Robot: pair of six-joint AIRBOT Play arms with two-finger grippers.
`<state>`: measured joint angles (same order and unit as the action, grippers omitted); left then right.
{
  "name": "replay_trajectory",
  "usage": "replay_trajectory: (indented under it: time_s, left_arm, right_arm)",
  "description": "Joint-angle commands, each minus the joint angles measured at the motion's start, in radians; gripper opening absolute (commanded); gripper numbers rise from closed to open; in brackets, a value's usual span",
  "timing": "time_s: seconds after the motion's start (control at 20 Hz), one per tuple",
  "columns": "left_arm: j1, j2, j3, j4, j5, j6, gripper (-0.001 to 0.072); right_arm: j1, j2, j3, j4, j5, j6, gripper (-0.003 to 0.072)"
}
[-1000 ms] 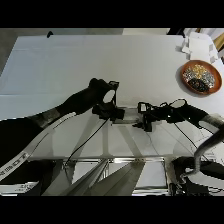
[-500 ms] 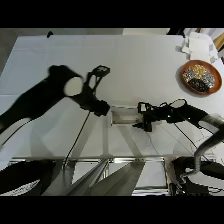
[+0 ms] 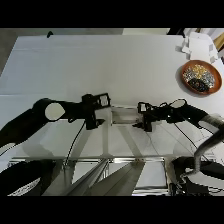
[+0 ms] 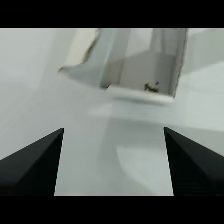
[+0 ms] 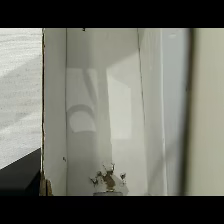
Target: Fold the box and place the chain.
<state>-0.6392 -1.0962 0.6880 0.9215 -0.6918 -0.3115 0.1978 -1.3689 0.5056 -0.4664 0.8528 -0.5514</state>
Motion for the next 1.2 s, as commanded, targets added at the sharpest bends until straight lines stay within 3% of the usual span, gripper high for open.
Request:
replay_trajectory:
  time_s: [0.0, 0.3, 0.45, 0.7, 1.15]
  left_arm:
    - [0.019, -0.105, -0.035, -0.299, 0.043, 0.389, 0.07]
    - [0.068, -0.254, -0.035, -0.352, -0.037, 0.424, 0.07]
    - [0.076, -0.277, -0.035, -0.371, -0.039, 0.442, 0.07]
    - [0.074, -0.31, -0.035, -0.52, -0.037, 0.604, 0.0701]
    - [0.072, -0.318, -0.035, -0.521, -0.055, 0.641, 0.0701]
  right_arm:
    - [0.0, 0.0, 0.0, 0.0, 0.0, 0.0, 0.0296]
    - [0.0, 0.0, 0.0, 0.0, 0.0, 0.0, 0.0296]
    - [0.0, 0.0, 0.0, 0.0, 0.0, 0.0, 0.0296]
    - [0.0, 0.0, 0.0, 0.0, 0.0, 0.0, 0.0296]
    - [0.0, 0.0, 0.0, 0.0, 0.0, 0.0, 0.0296]
